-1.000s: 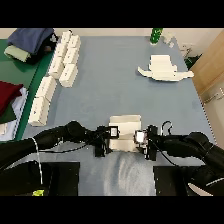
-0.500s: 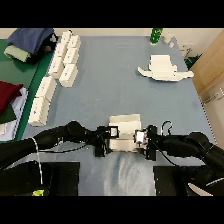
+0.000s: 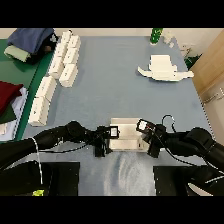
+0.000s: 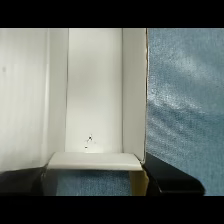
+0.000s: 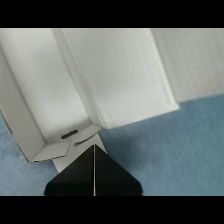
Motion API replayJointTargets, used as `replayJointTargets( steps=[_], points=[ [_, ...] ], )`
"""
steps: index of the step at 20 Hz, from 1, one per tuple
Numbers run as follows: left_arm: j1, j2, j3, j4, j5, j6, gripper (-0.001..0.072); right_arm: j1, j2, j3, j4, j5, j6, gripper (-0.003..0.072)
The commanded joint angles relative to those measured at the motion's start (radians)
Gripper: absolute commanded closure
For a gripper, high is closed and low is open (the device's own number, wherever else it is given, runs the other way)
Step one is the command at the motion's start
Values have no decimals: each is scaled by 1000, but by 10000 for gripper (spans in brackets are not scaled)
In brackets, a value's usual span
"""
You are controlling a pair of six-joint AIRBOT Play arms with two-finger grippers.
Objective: Fold the box.
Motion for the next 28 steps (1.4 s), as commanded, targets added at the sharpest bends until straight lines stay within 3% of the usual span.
replayJointTargets(
  steps=[1, 4, 6, 10, 17, 23, 28],
  points=[
    [0, 1, 1, 0, 0, -1, 193, -1, 1, 62, -196, -140, 294, 683],
    [0, 1, 1, 0, 0, -1, 193, -33, -2, 121, -468, -357, 714, 682],
    [0, 1, 1, 0, 0, -1, 192, -142, -8, 126, -503, -504, 870, 683],
    [0, 1, 1, 0, 0, -1, 192, -418, -43, 100, -96, -454, 801, 683],
    [0, 1, 1, 0, 0, -1, 193, -765, -213, 68, 304, -426, 466, 684],
    [0, 1, 1, 0, 0, -1, 192, -816, -277, 54, 544, -463, 269, 685],
    [0, 1, 1, 0, 0, -1, 193, -802, -230, 53, 568, -482, 255, 684]
  ],
)
